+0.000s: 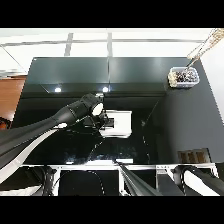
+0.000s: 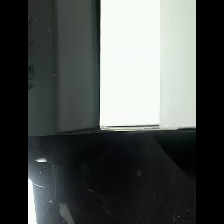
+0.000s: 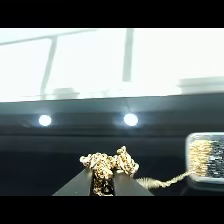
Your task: Fold the box and place the chain.
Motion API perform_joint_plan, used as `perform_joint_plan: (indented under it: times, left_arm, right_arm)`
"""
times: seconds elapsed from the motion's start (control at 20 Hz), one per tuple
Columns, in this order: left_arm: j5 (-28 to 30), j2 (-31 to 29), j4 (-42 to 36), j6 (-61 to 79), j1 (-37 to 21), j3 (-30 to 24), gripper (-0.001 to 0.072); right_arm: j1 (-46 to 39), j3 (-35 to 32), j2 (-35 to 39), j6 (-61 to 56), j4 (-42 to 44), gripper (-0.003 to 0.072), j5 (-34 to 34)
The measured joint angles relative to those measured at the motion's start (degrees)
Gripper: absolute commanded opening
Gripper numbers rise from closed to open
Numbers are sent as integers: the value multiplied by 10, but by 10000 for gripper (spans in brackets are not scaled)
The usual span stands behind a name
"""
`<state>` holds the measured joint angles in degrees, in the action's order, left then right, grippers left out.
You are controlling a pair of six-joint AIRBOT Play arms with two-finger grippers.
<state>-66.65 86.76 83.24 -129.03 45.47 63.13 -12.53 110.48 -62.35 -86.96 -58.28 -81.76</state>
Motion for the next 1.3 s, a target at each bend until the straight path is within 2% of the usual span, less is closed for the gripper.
perform_joint_plan:
  times: [0.15,0.4,0.55,0.7,0.95,1.3]
  left_arm:
    - [0,0,0,0,0,0,29]
    - [0,0,0,0,0,0,29]
    - [0,0,0,0,0,0,29]
    - [-1,0,0,0,0,0,29]
    - [-1,0,0,0,0,0,29]
    - [0,0,0,0,0,0,29]
  right_arm:
    - [19,-28,41,10,21,15,-27]
    - [77,-77,64,21,31,15,-101]
    - [127,-135,67,32,36,15,-139]
    - [172,-216,68,45,50,15,-141]
    - [240,-379,69,68,117,15,-61]
    - [317,-558,66,86,172,15,118]
